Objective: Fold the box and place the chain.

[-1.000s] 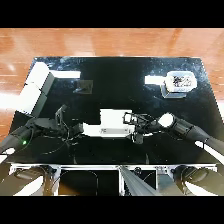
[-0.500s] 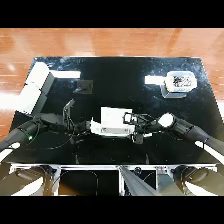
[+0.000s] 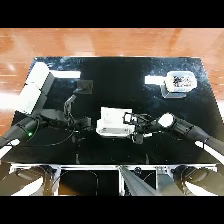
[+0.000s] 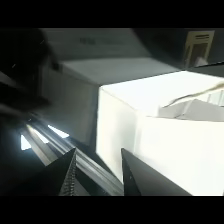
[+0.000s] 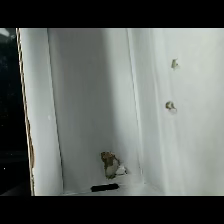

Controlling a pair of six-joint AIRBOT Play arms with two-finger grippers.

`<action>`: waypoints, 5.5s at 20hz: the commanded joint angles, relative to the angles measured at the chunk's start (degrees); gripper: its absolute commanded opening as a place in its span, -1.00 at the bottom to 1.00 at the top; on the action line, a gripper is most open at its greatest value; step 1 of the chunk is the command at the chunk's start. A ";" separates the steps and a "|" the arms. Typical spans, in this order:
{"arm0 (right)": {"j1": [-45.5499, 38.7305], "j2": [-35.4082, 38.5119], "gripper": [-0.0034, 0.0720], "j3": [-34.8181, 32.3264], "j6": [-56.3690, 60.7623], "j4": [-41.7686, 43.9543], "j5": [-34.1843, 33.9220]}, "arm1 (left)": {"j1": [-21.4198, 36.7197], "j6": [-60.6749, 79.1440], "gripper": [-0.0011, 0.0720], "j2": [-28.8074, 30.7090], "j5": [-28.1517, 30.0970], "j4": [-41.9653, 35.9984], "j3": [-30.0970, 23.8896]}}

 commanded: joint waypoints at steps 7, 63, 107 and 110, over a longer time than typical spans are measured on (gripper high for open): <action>0.00 -0.02 0.72 -0.02 0.00 -0.17 0.00 | -0.42 0.68 0.41 -0.02 1.55 0.11 2.51; 0.00 -0.02 0.30 -0.02 -0.02 -0.17 0.24 | -27.52 -40.39 0.22 -13.62 0.26 41.90 22.18; 0.00 -0.04 0.30 -0.02 0.00 0.02 0.24 | -28.94 -55.60 -0.19 -21.51 16.24 52.17 34.29; 0.00 -0.04 0.30 -0.02 0.02 0.04 0.15 | -28.94 -55.58 -0.19 -21.57 16.02 52.22 34.29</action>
